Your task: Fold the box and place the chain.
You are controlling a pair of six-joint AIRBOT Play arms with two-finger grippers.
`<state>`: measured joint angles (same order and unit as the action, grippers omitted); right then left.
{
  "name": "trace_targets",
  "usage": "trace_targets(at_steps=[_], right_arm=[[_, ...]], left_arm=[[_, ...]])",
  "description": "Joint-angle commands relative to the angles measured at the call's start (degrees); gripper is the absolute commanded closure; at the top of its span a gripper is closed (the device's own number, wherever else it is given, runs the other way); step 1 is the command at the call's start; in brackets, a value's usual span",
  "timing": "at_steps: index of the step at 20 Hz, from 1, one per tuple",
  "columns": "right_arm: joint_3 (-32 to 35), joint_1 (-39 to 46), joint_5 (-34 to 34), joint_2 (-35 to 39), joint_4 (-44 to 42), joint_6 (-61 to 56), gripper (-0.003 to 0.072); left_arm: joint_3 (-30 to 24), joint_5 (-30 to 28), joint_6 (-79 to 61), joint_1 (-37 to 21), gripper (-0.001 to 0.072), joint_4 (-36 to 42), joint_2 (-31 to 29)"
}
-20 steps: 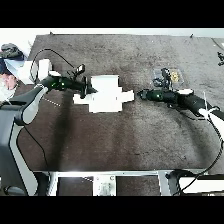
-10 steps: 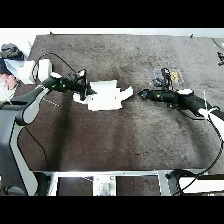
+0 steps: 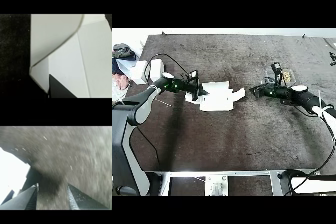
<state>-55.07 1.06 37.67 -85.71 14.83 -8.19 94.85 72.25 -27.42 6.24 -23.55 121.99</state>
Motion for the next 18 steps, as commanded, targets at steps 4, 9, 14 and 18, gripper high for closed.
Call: trace_targets(at_steps=[4,9,14,18], right_arm=[[-4.39,-1.31,12.59,0.48,-1.11,16.02,0.0273],[-4.39,-10.16,13.66,0.33,7.65,23.26,0.0014],[-4.39,-17.05,11.39,-2.99,16.81,26.67,0.0013],[-4.42,-18.03,11.19,-6.58,17.42,28.7,0.001]], left_arm=[[-0.02,0.13,-0.09,0.02,0.0697,0.0,-0.02],[-0.02,0.17,-0.09,0.02,0.0697,0.0,-0.02],[-0.02,0.17,-0.09,0.02,0.0697,0.02,-0.02],[-0.02,0.17,-0.09,0.02,0.0697,0.02,-0.02]])
